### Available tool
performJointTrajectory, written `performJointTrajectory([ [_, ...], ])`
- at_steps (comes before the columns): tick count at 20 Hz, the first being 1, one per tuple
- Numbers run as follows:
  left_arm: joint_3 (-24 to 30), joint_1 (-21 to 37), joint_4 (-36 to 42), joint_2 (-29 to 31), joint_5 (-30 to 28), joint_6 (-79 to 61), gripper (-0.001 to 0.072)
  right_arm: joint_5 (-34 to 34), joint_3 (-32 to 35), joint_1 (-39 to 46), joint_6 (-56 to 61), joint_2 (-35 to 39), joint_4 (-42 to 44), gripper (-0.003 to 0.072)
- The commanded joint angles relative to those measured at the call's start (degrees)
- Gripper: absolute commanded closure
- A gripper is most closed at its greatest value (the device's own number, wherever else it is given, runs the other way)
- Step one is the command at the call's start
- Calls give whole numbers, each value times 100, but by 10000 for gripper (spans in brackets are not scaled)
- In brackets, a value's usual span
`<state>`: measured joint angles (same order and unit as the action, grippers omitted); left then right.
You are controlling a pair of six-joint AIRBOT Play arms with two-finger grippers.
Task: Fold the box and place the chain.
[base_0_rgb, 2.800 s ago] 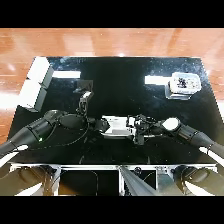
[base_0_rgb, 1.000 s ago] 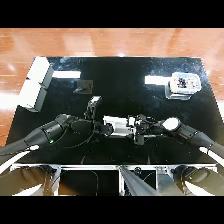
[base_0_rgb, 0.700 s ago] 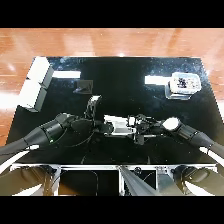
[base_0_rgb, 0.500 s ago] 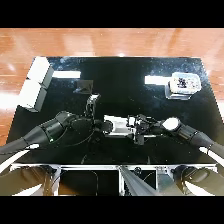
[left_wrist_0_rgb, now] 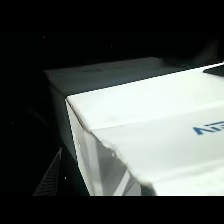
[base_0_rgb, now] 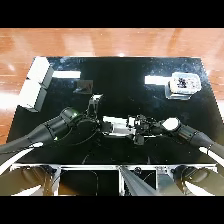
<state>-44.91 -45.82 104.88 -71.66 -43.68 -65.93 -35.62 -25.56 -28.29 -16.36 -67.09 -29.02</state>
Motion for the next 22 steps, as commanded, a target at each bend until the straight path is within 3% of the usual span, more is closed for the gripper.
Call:
performJointTrajectory([
  [1,-39,-63,-155,-13,13,173,146,2,0,-4,2,-2,2,199],
  [5,-44,-72,-136,-13,188,192,146,4,0,-4,2,-2,2,200],
  [16,-83,-236,-474,-109,11,643,157,2,0,-4,2,-2,2,201],
  [20,-562,-369,-809,-450,-396,772,157,2,0,-4,2,-2,2,201],
  [22,-879,-417,-1082,-640,-879,925,157,2,0,-4,2,-2,2,200],
])
